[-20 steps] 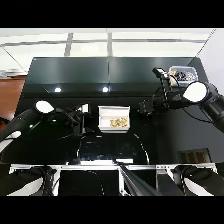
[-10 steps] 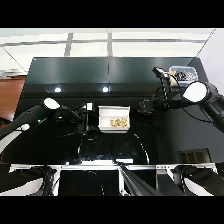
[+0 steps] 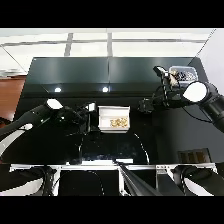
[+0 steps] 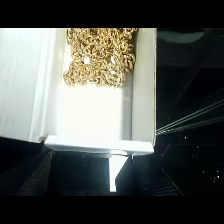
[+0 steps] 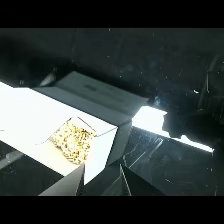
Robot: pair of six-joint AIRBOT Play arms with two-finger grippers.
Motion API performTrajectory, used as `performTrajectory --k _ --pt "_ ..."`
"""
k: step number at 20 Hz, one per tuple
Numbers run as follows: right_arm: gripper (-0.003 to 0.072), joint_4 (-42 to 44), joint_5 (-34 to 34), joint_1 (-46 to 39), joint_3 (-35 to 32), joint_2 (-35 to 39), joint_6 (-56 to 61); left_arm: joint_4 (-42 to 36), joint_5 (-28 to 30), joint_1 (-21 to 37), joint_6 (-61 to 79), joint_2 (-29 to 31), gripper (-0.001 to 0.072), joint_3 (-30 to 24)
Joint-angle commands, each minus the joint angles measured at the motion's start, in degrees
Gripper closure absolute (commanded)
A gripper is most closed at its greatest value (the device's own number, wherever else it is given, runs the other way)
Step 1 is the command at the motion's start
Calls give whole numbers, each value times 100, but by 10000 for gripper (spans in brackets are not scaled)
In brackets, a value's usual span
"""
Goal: Fold the box and place the chain.
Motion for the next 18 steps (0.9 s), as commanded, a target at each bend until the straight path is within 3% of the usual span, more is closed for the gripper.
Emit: performTrajectory --k 1,4,5,6,8,11,12,13,14,18 --pt "417 2 -70 4 0 2 -2 -24 2 -129 -31 -96 -9 109" --pt "417 0 -72 4 0 2 -2 -15 35 -271 -46 -160 -2 195" --pt "417 0 -72 2 0 2 -2 -7 44 -299 -46 -160 77 195" --pt "417 -17 -83 4 0 2 -4 46 22 -304 -44 -160 229 195" --pt "417 -59 -267 4 0 0 -4 92 28 -352 -44 -162 249 195" --pt "416 24 -1237 4 0 -52 4 138 33 -372 -44 -162 249 195" --pt "380 131 -1591 4 0 -120 9 138 33 -372 -44 -162 249 195" --pt "27 299 -1882 4 0 -229 4 138 37 -372 -46 -162 249 195" --pt "-24 509 -1985 4 0 -369 -33 138 44 -372 -44 -162 249 195" --pt "-23 973 -1248 295 0 -1019 -1311 136 52 -372 -50 -162 249 195"
